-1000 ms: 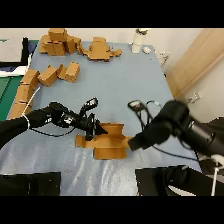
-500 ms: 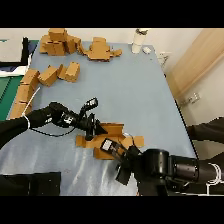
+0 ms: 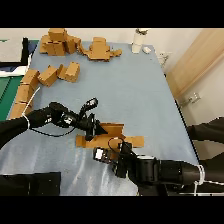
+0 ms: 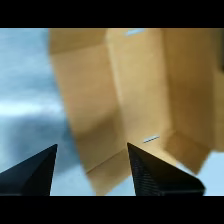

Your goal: Fold the box.

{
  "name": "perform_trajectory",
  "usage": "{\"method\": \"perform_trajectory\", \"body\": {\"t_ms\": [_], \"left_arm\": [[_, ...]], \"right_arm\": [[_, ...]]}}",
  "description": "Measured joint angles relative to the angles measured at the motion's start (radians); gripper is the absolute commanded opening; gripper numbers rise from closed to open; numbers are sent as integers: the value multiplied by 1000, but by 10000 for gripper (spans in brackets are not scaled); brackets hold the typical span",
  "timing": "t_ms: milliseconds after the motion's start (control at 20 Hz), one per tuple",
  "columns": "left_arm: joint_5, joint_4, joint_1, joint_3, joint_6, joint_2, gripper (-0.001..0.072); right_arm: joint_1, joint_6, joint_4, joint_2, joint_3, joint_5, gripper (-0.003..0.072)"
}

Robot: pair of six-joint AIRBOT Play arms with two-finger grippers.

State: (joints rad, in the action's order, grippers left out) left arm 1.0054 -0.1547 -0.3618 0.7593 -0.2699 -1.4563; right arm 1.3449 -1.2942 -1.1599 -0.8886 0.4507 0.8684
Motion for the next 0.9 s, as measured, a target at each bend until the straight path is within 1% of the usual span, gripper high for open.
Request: {"method": "perform_trajectory", "body": {"t_ms": [150, 300, 450, 500, 700, 900], "left_arm": [[0, 0, 0, 0, 0, 0, 14], [0, 0, 0, 0, 0, 0, 15], [0, 0, 0, 0, 0, 0, 14], [0, 0, 0, 0, 0, 0, 14], [0, 0, 0, 0, 0, 0, 14], [0, 0, 0, 0, 0, 0, 14]], "right_arm": [[2, 93, 104, -24, 0, -8, 638], [2, 200, 166, -34, 3, 8, 638], [2, 252, 159, -37, 6, 33, 642], [2, 261, 149, -38, 10, 37, 717], [-6, 275, 123, -31, 26, 64, 716], [-40, 257, 91, 7, 28, 96, 716]]}}
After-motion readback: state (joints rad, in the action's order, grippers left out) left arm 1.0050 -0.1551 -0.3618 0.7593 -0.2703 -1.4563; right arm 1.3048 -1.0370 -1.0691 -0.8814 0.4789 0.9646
